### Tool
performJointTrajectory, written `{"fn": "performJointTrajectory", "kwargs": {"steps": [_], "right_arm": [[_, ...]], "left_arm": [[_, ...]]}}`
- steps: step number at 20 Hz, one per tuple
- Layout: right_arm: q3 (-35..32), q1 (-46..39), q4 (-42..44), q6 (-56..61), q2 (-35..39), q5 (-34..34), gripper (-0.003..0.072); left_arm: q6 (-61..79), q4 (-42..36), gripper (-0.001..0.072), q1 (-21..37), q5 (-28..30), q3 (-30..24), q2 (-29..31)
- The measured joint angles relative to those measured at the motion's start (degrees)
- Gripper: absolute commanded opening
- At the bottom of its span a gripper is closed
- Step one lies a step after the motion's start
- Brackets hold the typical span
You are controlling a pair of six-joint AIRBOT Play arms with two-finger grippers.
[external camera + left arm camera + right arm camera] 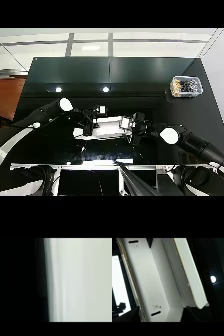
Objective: Fold the box and place the chain.
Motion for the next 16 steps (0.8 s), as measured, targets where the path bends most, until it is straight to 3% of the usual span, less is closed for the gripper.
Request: {"fn": "performJointTrajectory", "kwargs": {"steps": [16], "right_arm": [[0.0,-3.5,0.3,-3.0,-0.2,4.8,0.072]], "left_arm": [[0.9,2.3,0.0029,-2.0,2.0,0.0,0.0]]}}
